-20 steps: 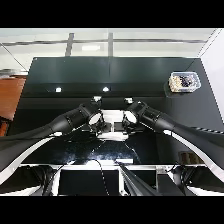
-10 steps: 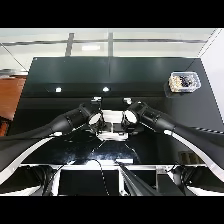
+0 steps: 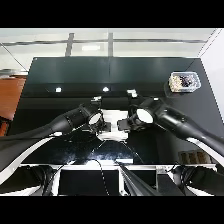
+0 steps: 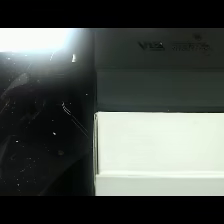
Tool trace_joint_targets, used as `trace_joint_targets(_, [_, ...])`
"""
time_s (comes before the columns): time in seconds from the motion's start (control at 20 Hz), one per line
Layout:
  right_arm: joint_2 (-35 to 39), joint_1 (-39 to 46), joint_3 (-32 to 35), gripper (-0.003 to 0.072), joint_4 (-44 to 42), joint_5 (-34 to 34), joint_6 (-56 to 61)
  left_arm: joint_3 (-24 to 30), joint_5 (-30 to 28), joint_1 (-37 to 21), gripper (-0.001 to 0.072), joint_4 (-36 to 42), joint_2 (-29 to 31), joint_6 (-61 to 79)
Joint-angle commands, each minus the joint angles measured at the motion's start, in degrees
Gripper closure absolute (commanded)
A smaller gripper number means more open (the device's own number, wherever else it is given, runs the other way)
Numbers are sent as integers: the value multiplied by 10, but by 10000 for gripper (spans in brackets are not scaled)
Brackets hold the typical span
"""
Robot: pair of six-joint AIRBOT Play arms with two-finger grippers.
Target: Fold the box and place the chain.
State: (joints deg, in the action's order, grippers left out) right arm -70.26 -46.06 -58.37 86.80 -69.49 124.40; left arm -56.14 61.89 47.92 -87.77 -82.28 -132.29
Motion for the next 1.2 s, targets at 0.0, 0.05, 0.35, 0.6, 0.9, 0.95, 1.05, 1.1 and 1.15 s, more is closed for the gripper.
trace_joint_targets(0.0, [85,7,0,318,96,-9,6,0,-1,0,679,0,0,1])
trace_joint_targets(0.05, [106,19,0,318,124,-10,9,0,-1,0,679,0,0,1])
trace_joint_targets(0.35, [143,213,1,-8,181,-10,-58,0,-1,0,679,0,0,1])
trace_joint_targets(0.6, [123,410,-3,-6,129,109,-96,0,-1,0,679,0,0,1])
trace_joint_targets(0.9, [-52,533,-101,-4,30,136,-131,0,-1,0,679,0,0,1])
trace_joint_targets(0.95, [-88,539,-127,-4,16,124,-146,0,0,0,679,0,0,1])
trace_joint_targets(1.05, [-151,542,-179,109,13,110,-148,0,1,0,679,0,0,1])
trace_joint_targets(1.1, [-174,542,-199,109,12,110,-148,0,1,0,679,0,0,1])
trace_joint_targets(1.15, [-193,542,-216,109,13,111,-148,0,1,0,679,0,0,1])
